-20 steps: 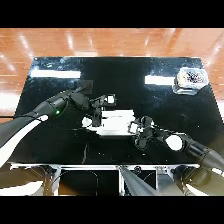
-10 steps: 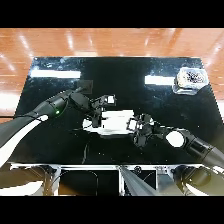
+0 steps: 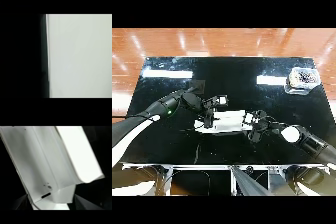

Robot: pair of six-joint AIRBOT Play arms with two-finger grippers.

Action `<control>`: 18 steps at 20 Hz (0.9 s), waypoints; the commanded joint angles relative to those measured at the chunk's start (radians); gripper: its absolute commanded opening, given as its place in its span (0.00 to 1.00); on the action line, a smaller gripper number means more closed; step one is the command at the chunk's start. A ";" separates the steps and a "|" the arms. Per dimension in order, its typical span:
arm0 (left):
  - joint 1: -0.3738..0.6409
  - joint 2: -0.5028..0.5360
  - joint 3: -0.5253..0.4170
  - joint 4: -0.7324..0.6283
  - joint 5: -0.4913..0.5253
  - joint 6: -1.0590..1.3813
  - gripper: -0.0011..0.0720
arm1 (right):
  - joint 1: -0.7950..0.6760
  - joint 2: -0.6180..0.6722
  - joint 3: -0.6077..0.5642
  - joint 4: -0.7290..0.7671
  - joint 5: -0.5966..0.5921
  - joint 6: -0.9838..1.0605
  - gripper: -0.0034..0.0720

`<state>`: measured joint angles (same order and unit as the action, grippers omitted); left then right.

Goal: Fold the box and place the chain.

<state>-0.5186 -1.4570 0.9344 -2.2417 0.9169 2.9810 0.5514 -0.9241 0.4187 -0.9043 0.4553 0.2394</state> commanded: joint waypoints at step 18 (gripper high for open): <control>0.000 0.000 0.000 0.008 -0.001 0.019 0.05 | -0.198 -0.047 0.039 0.351 0.159 -0.363 0.99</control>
<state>-0.5186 -1.4567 0.9344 -2.2337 0.9173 2.9997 0.4118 -0.9657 0.4450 -0.5701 0.5476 -0.0975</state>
